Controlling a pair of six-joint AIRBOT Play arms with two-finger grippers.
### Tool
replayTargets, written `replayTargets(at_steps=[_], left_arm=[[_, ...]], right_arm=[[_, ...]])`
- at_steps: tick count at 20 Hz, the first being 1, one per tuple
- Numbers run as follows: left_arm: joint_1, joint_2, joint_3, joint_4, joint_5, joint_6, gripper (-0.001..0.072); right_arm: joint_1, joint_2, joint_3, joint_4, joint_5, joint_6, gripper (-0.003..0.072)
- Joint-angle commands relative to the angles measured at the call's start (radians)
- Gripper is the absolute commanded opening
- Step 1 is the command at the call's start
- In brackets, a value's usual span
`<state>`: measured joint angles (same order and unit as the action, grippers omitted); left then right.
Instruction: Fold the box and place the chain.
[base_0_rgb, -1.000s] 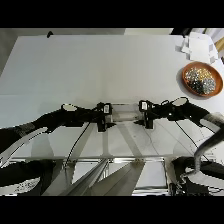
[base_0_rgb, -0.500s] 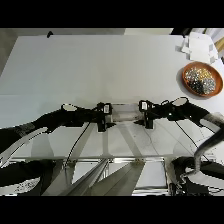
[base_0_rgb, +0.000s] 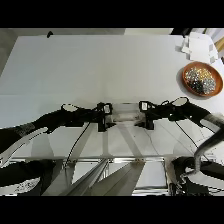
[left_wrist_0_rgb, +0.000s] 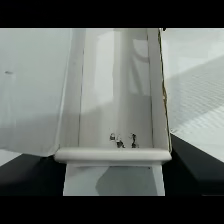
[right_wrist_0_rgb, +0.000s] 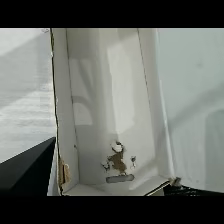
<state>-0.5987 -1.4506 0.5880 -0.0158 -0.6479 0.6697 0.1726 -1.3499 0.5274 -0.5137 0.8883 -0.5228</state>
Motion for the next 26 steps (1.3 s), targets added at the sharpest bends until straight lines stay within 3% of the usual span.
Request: replayTargets(at_steps=[1,9,13,16,18,19,23,26], left_arm=[[0.000,0.000,0.000,0.002,0.000,-0.002,0.0209],[0.000,0.000,0.000,0.002,0.000,-0.002,0.0209],[0.000,0.000,0.000,0.002,0.000,-0.002,0.0209],[0.000,0.000,0.000,0.002,0.000,-0.002,0.0209],[0.000,0.000,0.000,0.002,-0.001,-0.002,0.0209],[0.000,0.000,0.000,0.002,0.000,-0.002,0.0209],[0.000,0.000,0.000,0.002,-0.003,-0.002,0.0209],[0.000,0.000,0.000,0.002,-0.003,-0.002,0.0209]], right_arm=[[-0.024,0.032,0.000,-0.043,0.035,0.089,0.0686],[-0.164,0.183,0.000,-0.297,0.171,0.323,0.0683],[-0.249,0.301,0.000,-0.315,0.280,0.369,0.0619],[-0.271,0.393,0.000,-0.208,0.347,0.398,0.0413],[-0.220,0.396,0.000,-0.031,0.404,0.413,0.0073],[-0.174,0.396,0.000,0.026,0.385,0.432,0.0021],[0.051,0.381,0.000,0.083,0.069,0.529,0.0019],[0.093,0.335,0.000,0.211,-0.156,0.536,0.0019]])
